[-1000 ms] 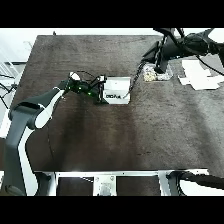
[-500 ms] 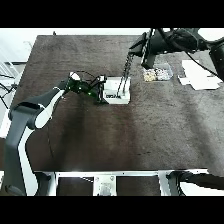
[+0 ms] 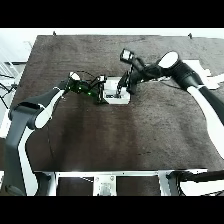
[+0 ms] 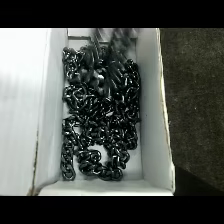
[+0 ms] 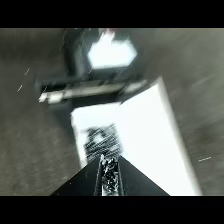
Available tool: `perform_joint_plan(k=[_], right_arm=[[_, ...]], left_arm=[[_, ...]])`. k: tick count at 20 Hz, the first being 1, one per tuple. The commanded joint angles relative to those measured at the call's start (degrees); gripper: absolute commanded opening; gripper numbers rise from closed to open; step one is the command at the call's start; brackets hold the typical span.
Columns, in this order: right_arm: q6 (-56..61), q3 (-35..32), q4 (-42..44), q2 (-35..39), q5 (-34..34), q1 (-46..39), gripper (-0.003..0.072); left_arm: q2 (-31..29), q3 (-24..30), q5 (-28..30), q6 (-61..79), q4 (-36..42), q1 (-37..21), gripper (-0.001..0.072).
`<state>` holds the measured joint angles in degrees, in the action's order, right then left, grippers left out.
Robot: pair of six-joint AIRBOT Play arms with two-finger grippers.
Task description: Fold the box and place the chain.
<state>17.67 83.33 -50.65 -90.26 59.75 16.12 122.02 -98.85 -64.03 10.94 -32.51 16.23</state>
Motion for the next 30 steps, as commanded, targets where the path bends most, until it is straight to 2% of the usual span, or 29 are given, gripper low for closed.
perform_joint_plan(k=[1, 6, 7, 8, 9, 12, 15, 18, 19, 20, 26, 30], right_arm=[[-0.20, -2.97, 1.14, -3.80, -1.18, 0.26, 0.0005], [-0.15, 0.28, 1.16, -3.67, -1.75, 0.24, 0.0005], [-0.15, 0.81, 1.16, -3.67, -1.75, 0.26, 0.0073], [-0.15, 0.96, 1.16, -3.67, -1.73, 0.24, 0.0357], [-0.13, 0.96, 1.11, -3.67, -1.73, 0.22, 0.0518], [-0.13, 0.96, 1.14, -2.38, -1.22, 0.09, 0.0515], [-0.13, 0.98, 1.18, 3.21, -2.29, -0.31, 0.0516], [1.38, 0.96, 2.05, 8.02, -11.72, -3.98, 0.0513], [1.40, 1.05, 4.92, 8.24, -15.10, -5.77, 0.0392], [1.38, 1.25, 7.89, 7.78, -15.76, -7.58, 0.0297], [1.53, 1.97, 11.06, -0.13, -12.39, -10.95, 0.0272], [1.14, 5.57, 11.08, -6.78, -7.56, -10.82, 0.0272]], left_arm=[[-0.04, -0.02, -0.04, 0.00, 0.00, -0.02, 0.0626], [-0.04, -0.02, -0.04, 0.02, 0.00, -0.02, 0.0626], [-0.04, -0.02, -0.02, 0.02, 0.00, -0.02, 0.0625], [-0.04, -0.02, -0.02, 0.02, 0.00, -0.02, 0.0626], [-0.04, -0.02, -0.02, 0.02, 0.00, -0.02, 0.0626], [-0.04, -0.02, -0.04, 0.00, 0.00, -0.02, 0.0626], [-0.04, -0.02, -0.02, 0.00, 0.00, -0.02, 0.0626], [-0.04, -0.02, -0.02, 0.02, 0.00, -0.02, 0.0626], [-0.04, -0.02, -0.02, 0.02, 0.00, -0.02, 0.0625], [-0.04, -0.02, -0.02, 0.02, 0.00, -0.02, 0.0626], [-0.04, -0.02, -0.04, 0.00, 0.00, -0.02, 0.0626], [-0.04, -0.02, -0.04, 0.02, 0.00, -0.02, 0.0626]])
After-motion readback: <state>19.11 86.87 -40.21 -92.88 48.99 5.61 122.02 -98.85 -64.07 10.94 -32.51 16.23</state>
